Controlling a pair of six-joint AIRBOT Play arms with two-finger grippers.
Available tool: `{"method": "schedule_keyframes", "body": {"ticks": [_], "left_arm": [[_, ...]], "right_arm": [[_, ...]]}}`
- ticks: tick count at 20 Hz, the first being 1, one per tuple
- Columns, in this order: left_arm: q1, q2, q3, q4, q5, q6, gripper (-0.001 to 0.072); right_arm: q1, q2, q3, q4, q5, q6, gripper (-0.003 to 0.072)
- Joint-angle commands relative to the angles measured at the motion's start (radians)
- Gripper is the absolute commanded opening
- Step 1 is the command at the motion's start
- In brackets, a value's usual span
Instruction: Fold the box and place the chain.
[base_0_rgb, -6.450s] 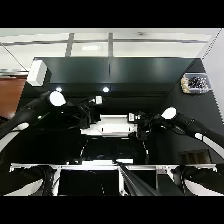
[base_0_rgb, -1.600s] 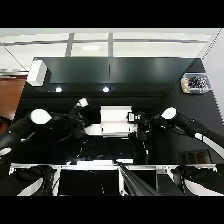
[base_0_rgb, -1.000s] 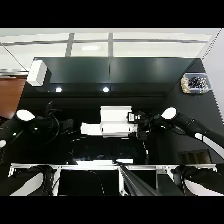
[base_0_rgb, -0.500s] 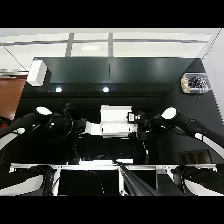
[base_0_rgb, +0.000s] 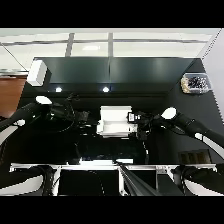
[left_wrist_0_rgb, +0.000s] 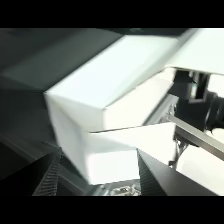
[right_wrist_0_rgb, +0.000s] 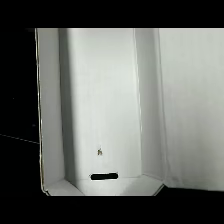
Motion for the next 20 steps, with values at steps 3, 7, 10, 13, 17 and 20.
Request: {"method": "schedule_keyframes", "body": {"ticks": [3,7,10,13,17,20], "left_arm": [[-0.142,0.0,0.074,0.067,0.058,-0.151,0.0541],[-0.232,0.002,0.142,0.218,0.104,-0.344,0.0484],[-0.272,0.013,0.167,0.325,0.153,-0.466,0.0484],[-0.314,0.019,0.181,0.417,0.212,-0.587,0.0484],[-0.382,0.018,0.181,0.509,0.288,-0.721,0.0484],[-0.419,0.018,0.181,0.62,0.305,-0.839,0.0484]], "right_arm": [[0.0,-0.001,0.0,0.001,0.0,0.0,0.0085],[0.0,-0.001,0.0,0.0,0.0,0.0,0.0085],[0.0,-0.001,0.0,0.0,-0.001,0.0,0.0085],[0.0,-0.001,0.0,0.001,-0.001,0.0,0.0085],[0.0,-0.001,0.0,0.001,-0.001,0.0,0.0085],[0.0,-0.001,0.0,0.001,-0.001,0.0,0.0085]]}}
